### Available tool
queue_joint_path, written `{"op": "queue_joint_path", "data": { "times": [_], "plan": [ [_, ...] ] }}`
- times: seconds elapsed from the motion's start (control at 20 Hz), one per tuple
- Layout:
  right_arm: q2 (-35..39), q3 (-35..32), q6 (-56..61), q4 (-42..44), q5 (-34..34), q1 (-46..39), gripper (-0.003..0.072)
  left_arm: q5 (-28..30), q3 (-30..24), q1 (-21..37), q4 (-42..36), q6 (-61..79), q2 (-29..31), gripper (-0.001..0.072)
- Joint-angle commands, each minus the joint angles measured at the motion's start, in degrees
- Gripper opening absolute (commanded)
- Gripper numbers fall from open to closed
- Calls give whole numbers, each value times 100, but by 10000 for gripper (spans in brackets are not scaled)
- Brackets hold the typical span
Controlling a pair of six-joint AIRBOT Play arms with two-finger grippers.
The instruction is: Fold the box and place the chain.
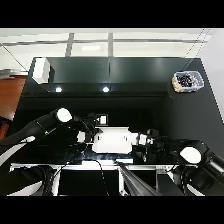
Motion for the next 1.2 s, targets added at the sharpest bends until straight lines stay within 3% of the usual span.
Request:
{"op": "queue_joint_path", "data": {
  "times": [0.0,0.25,0.6,0.95,1.15],
  "plan": [
    [-306,-37,-90,-129,-411,361,694,146,-7,-2,17,-7,-4,29],
    [-920,-37,-153,-125,-1237,1008,694,140,-7,-2,17,-7,-4,29],
    [-997,-24,293,-15,-2247,1182,694,136,-7,-2,17,-7,-4,29],
    [-997,361,385,-238,-2011,1060,695,133,-7,-2,20,-7,-4,29],
    [-997,737,466,-466,-979,260,695,133,-7,-2,48,-7,-4,29]
  ]
}}
